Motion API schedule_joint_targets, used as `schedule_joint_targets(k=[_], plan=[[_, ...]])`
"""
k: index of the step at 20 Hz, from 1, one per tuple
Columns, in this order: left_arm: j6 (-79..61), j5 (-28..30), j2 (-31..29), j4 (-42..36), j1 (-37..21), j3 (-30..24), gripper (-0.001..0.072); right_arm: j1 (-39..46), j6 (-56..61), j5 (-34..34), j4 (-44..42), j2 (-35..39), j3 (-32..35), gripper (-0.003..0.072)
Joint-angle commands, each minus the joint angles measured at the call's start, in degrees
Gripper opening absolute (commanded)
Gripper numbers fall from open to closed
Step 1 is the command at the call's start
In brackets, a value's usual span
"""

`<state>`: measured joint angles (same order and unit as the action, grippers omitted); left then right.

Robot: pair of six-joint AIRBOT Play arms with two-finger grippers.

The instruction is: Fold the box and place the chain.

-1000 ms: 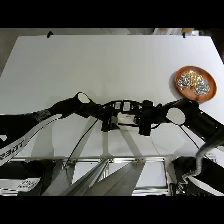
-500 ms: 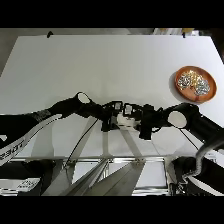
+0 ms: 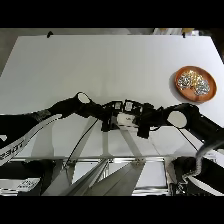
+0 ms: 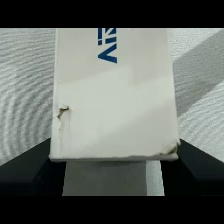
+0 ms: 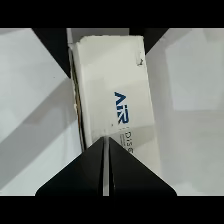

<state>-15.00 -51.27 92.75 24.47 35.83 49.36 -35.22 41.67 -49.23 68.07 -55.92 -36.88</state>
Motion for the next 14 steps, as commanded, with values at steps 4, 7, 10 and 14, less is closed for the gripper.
schedule_joint_targets(k=[4, 7, 10, 14], plan=[[0.0, 0.0, 0.0, 0.0, 0.0, 0.1, 0.0273, -0.1, 2.0, -4.6, -1.3, -3.5, 0.2, 0.0017], [0.0, 0.0, 0.0, 0.0, 0.0, 0.1, 0.0273, -0.1, 2.0, -2.1, -1.3, -3.7, 1.6, 0.0017], [0.0, 0.0, 0.0, 0.0, 0.0, 0.1, 0.0273, -0.1, 2.0, -2.0, -1.3, -3.9, 1.8, 0.0019], [0.0, 0.0, 0.0, 0.0, 0.0, 0.1, 0.0273, 0.0, 6.2, -2.0, 1.2, -0.9, -0.1, 0.0019]])
